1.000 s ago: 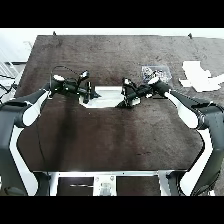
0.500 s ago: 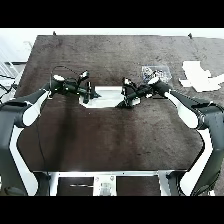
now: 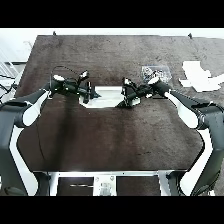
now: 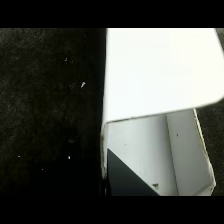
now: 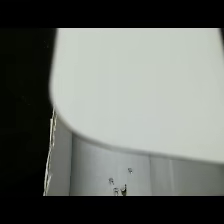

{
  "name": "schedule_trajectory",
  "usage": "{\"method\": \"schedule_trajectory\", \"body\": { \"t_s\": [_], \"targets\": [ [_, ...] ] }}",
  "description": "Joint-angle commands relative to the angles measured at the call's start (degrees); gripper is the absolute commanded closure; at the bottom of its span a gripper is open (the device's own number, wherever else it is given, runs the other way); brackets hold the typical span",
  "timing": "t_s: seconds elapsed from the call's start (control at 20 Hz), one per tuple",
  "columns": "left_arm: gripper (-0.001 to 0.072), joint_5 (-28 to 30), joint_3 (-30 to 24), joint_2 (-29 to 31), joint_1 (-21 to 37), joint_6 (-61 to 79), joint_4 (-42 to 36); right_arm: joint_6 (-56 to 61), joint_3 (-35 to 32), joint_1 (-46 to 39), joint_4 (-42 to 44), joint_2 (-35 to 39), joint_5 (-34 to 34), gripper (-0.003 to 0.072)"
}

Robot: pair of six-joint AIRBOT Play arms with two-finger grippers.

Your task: Fold the box and place the chain.

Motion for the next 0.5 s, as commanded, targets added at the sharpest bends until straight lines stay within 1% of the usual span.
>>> {"method": "schedule_trajectory", "body": {
  "t_s": [0.0,0.25,0.35,0.45],
  "targets": [
    [0.0691,0.00,-0.02,-0.02,0.00,0.02,0.00,0.00,0.02,0.00,0.02,-0.04,-0.02,0.0104],
    [0.0687,-0.28,-0.02,-0.02,0.00,0.02,-0.17,0.00,0.02,0.02,0.02,-0.04,-0.02,0.0103],
    [0.0168,-1.57,-0.02,0.00,0.00,0.20,-0.74,0.00,0.02,0.02,0.02,-0.04,-0.02,0.0103],
    [0.0240,-2.95,0.15,0.17,0.13,0.20,-1.31,0.00,0.02,0.02,0.02,-0.04,-0.02,0.0103]
  ]
}}
